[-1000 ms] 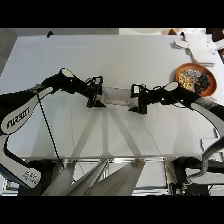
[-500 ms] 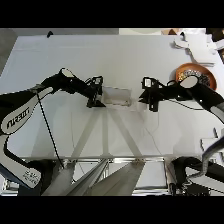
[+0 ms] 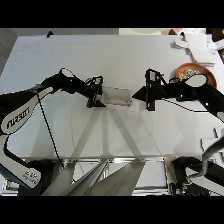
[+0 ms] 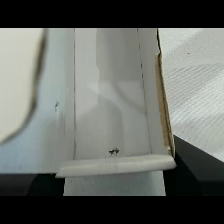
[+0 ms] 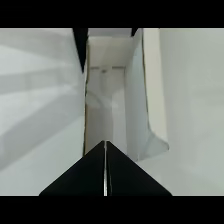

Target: Fold the box and place the chain.

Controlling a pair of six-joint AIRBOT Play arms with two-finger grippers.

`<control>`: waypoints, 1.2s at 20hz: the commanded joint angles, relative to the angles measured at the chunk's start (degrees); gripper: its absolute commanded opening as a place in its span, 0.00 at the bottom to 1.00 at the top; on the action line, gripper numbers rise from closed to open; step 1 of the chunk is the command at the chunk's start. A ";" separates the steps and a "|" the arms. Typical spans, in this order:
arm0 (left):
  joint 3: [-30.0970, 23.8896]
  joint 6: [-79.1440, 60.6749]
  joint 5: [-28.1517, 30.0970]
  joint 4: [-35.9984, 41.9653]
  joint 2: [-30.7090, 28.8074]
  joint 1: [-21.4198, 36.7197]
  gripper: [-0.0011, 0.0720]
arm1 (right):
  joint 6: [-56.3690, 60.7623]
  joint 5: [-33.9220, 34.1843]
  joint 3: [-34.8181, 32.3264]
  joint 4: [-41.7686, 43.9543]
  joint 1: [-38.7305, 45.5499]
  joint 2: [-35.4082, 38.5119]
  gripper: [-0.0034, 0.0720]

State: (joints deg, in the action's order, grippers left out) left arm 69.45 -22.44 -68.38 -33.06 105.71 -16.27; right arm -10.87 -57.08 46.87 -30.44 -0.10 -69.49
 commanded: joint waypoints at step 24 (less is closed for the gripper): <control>-0.02 -0.02 0.00 0.00 0.00 -0.02 0.66 | -5.68 -5.73 0.02 29.53 2.21 -16.44 0.06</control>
